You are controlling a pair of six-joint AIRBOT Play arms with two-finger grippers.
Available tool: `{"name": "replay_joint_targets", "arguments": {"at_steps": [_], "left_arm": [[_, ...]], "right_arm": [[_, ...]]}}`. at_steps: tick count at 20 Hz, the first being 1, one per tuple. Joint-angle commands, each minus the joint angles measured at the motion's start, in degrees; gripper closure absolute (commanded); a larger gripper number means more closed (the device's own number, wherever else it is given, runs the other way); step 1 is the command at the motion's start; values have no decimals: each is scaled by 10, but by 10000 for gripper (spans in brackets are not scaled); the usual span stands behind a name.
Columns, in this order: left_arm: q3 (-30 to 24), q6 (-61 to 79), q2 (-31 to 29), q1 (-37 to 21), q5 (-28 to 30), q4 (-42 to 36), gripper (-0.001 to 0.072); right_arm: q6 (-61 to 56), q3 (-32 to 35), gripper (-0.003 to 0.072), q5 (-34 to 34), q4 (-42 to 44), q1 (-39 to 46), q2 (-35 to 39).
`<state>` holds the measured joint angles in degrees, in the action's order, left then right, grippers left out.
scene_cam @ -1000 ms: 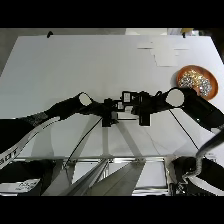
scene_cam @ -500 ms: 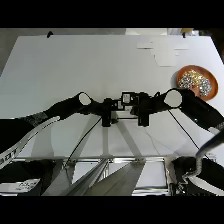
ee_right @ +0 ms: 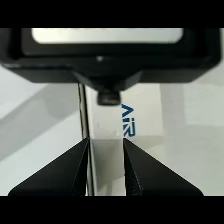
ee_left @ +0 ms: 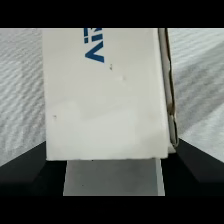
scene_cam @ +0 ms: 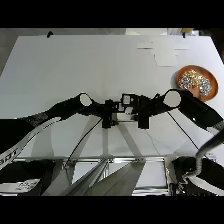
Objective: Fold the box and place the chain.
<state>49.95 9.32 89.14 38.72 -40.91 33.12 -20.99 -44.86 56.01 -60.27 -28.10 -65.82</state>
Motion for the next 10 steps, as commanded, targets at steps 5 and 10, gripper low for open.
{"name": "replay_joint_targets", "arguments": {"at_steps": [5, 10], "left_arm": [[0, -3, 0, -1, 8, -1, 647], [0, -3, 0, -1, 8, -1, 647]], "right_arm": [[5, 0, 423, 29, 24, 0, 10], [5, 0, 487, 17, 23, 3, 24]]}}
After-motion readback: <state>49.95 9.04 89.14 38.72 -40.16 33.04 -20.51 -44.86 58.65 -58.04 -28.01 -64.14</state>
